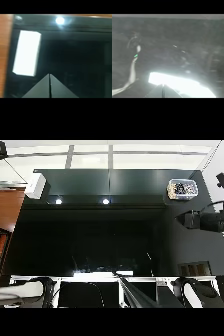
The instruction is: Fold the box and place the chain.
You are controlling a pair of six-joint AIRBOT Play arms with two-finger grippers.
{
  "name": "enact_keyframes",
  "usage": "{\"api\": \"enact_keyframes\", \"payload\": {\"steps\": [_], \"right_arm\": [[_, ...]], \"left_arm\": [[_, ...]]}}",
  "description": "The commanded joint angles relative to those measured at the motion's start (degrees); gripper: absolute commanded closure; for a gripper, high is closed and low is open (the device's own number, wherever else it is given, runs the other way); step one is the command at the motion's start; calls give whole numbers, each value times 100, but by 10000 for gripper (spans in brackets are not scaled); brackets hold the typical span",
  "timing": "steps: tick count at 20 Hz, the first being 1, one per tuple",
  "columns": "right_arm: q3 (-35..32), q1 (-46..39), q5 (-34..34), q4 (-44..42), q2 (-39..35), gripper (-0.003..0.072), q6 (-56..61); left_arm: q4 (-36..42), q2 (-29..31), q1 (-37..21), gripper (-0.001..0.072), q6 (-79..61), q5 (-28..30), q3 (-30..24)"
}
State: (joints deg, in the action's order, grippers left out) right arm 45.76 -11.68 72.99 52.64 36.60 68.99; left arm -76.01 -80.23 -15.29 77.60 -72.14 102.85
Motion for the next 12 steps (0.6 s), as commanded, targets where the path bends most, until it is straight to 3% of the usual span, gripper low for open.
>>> {"api": "enact_keyframes", "payload": {"steps": [1, 4, 6, 9, 12], "right_arm": [[-577, 0, -988, 1235, -898, 671, 22], [-1541, 0, -2509, 1364, -1257, 671, -72], [-2085, 0, -3401, 1364, -1228, 671, -70], [-2417, 0, -4009, 1416, -1228, 671, -72], [-2417, 0, -3956, 1403, -1228, 670, -68]], "left_arm": [[319, 2096, 638, 687, 245, 1211, -2516], [267, 4009, 1657, 687, 146, 2625, -5449], [-153, 4962, 2142, 688, 358, 3213, -6972], [-643, 5864, 2354, 686, 409, 3268, -8074], [-636, 6286, 2347, 684, 407, 3274, -8225]]}}
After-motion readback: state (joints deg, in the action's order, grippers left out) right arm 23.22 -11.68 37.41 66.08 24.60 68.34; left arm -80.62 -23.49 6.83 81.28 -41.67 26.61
